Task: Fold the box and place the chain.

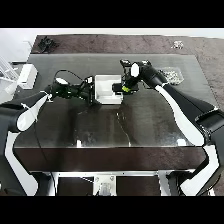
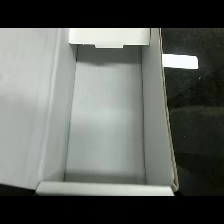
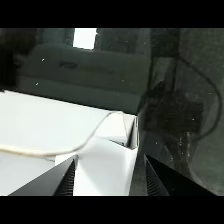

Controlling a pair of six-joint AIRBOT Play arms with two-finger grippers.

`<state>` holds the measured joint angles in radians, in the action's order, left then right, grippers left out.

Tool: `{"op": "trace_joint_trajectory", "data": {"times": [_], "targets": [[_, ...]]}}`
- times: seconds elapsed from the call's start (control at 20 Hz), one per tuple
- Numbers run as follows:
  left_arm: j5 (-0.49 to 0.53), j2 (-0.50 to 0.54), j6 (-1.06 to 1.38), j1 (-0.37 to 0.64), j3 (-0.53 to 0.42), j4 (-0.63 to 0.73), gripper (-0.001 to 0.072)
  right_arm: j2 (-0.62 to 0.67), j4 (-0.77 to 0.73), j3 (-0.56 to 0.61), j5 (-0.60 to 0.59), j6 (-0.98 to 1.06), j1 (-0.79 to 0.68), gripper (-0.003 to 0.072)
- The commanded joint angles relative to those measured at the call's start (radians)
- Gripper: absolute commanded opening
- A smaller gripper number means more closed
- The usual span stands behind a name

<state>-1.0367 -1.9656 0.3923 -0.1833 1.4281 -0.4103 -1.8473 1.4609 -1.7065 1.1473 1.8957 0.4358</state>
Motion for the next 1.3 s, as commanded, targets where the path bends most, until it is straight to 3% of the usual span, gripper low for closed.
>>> {"op": "trace_joint_trajectory", "data": {"times": [0.0, 0.55, 1.25], "targets": [[0.000, 0.000, 0.000, 0.000, 0.000, 0.000, 0.0511, -0.002, 0.055, -0.001, -0.006, 0.066, 0.012, 0.0470], [0.000, 0.000, 0.000, 0.000, 0.000, 0.000, 0.0511, -0.038, 0.062, -0.049, 0.001, 0.054, 0.037, 0.0463], [0.000, 0.000, 0.000, 0.000, 0.000, 0.000, 0.0511, -0.082, 0.141, -0.107, 0.144, 0.031, 0.039, 0.0430]]}}
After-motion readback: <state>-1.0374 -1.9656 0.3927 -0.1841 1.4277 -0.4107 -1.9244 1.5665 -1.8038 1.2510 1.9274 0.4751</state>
